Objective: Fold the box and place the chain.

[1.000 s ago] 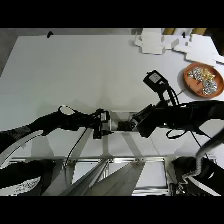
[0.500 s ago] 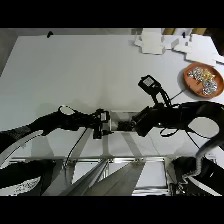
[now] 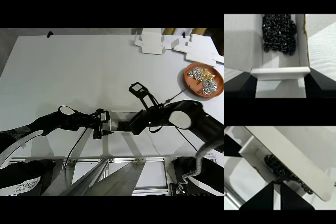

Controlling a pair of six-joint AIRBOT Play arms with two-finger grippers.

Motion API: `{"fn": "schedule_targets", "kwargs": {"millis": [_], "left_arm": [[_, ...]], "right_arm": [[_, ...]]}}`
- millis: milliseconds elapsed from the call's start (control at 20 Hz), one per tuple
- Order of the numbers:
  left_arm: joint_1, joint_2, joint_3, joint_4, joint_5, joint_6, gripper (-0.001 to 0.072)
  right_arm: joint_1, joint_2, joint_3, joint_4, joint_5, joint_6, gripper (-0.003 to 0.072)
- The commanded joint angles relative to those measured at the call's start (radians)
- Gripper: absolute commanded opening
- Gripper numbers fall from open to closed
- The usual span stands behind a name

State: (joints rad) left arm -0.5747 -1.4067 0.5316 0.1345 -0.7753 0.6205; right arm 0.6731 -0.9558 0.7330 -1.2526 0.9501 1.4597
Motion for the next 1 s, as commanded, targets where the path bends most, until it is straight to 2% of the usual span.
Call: {"fn": "schedule_targets", "kwargs": {"millis": [0,50,150,300,400,550,600,750,950], "left_arm": [[0.0,-0.001,0.0,0.0,0.0,0.0,0.0255],[0.0,-0.001,0.0,0.0,0.0,0.0,0.0255],[0.0,-0.001,0.0,0.0,0.0,0.0,0.0255],[0.0,-0.001,0.0,0.0,0.0,0.0,0.0255],[0.0,-0.001,0.0,0.0,0.0,0.0,0.0255],[0.0,-0.001,0.0,0.0,0.0,0.0,0.0255],[0.0,-0.001,0.0,0.0,0.0,0.0,0.0255],[0.0,-0.001,0.0,0.0,0.0,0.0,0.0255],[0.0,-0.001,0.0,0.0,0.0,0.0,0.0255]], "right_arm": [[0.001,-0.076,-0.014,0.004,-0.005,-0.007,0.0027],[0.001,-0.077,-0.014,0.005,-0.005,-0.021,0.0054],[0.001,-0.067,-0.014,0.02,-0.004,-0.031,0.0211],[0.0,-0.023,0.011,0.026,0.018,-0.051,0.0215],[0.0,0.012,0.063,-0.004,0.042,-0.056,0.0289],[-0.001,0.039,0.148,-0.136,0.048,-0.042,0.0311],[-0.013,0.039,0.167,-0.184,0.045,-0.019,0.0352],[-0.135,0.034,0.173,-0.243,0.034,0.016,0.0413],[-0.399,-0.018,0.172,-0.243,0.044,0.017,0.0414]]}}
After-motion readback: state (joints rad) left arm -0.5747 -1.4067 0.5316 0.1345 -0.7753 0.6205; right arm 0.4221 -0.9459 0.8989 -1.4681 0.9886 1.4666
